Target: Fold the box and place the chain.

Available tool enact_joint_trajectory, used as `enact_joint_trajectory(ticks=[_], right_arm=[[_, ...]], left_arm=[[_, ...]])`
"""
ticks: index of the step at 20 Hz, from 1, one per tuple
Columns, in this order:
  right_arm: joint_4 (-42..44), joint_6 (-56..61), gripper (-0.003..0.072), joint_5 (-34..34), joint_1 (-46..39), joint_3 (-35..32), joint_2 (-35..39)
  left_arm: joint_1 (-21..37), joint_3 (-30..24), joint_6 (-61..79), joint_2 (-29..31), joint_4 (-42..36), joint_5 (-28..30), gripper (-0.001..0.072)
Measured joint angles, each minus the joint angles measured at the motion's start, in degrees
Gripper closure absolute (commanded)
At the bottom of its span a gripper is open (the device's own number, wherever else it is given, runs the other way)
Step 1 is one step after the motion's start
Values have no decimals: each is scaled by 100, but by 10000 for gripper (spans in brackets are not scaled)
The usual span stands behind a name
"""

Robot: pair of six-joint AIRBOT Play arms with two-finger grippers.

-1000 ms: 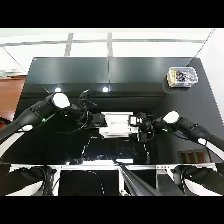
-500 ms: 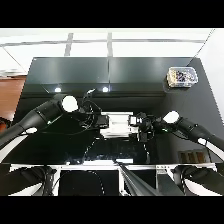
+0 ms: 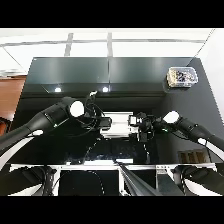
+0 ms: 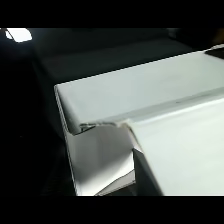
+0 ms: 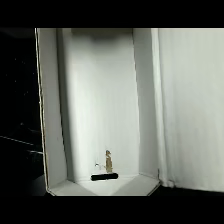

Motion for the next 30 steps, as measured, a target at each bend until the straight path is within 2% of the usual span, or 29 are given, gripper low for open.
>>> enact_joint_trajectory(ticks=[5, 14, 24, 26, 28, 29, 30], right_arm=[[2, 0, 506, -2, 0, 0, 0], [9, 2, 506, -4, 0, -2, 0], [9, 0, 506, -2, 0, 0, 0], [7, 0, 506, -2, 0, 0, 0], [7, 0, 506, -2, 0, 0, 0], [7, 0, 506, -2, 0, 0, 0], [7, 0, 506, -2, 0, 0, 0]], left_arm=[[-221, 28, -649, -92, 737, -44, 233], [-514, 629, -1185, -581, 1639, -780, 233], [-1003, 789, -2197, -824, 2238, -570, 237], [-1019, 813, -2238, -876, 2267, -678, 366], [-1029, 846, -2277, -914, 2277, -710, 366], [-1029, 863, -2297, -925, 2277, -732, 389], [-1032, 870, -2352, -935, 2275, -748, 492]])
